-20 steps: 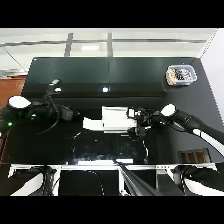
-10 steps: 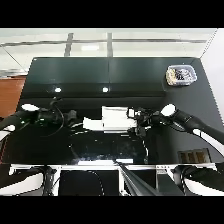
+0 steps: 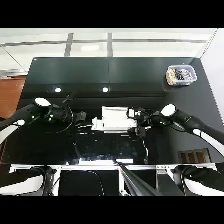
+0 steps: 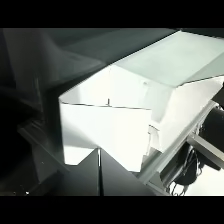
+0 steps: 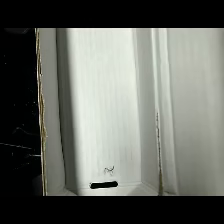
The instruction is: Fold the box and place the chain.
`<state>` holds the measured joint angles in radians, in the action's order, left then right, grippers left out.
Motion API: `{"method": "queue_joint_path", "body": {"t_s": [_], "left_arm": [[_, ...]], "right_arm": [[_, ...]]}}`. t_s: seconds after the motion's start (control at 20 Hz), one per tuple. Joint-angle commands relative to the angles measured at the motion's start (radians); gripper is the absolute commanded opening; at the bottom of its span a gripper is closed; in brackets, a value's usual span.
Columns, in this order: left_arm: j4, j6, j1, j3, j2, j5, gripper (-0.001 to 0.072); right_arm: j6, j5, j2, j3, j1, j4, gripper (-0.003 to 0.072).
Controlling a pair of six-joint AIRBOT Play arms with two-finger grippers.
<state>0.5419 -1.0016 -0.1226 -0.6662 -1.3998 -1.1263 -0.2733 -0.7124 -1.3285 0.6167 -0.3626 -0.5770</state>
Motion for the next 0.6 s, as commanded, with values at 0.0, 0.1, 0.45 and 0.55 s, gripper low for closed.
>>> {"method": "queue_joint_path", "body": {"t_s": [0.0, 0.1, 0.45, 0.55], "left_arm": [[0.069, -0.002, 0.016, -0.024, -0.001, -0.006, 0.0022], [0.166, -0.091, 0.055, -0.024, -0.003, 0.052, 0.0022], [0.14, -0.126, 0.002, -0.024, -0.063, 0.062, 0.0023], [0.052, -0.051, -0.035, -0.024, -0.09, 0.043, 0.0023]], "right_arm": [[0.0, 0.0, 0.0, 0.0, -0.001, 0.0, 0.0188], [0.0, 0.0, 0.0, 0.0, -0.001, 0.0, 0.0188], [0.0, 0.0, 0.0, 0.0, -0.001, 0.0, 0.0188], [0.0, 0.0, 0.0, 0.0, -0.001, 0.0, 0.0188]]}}
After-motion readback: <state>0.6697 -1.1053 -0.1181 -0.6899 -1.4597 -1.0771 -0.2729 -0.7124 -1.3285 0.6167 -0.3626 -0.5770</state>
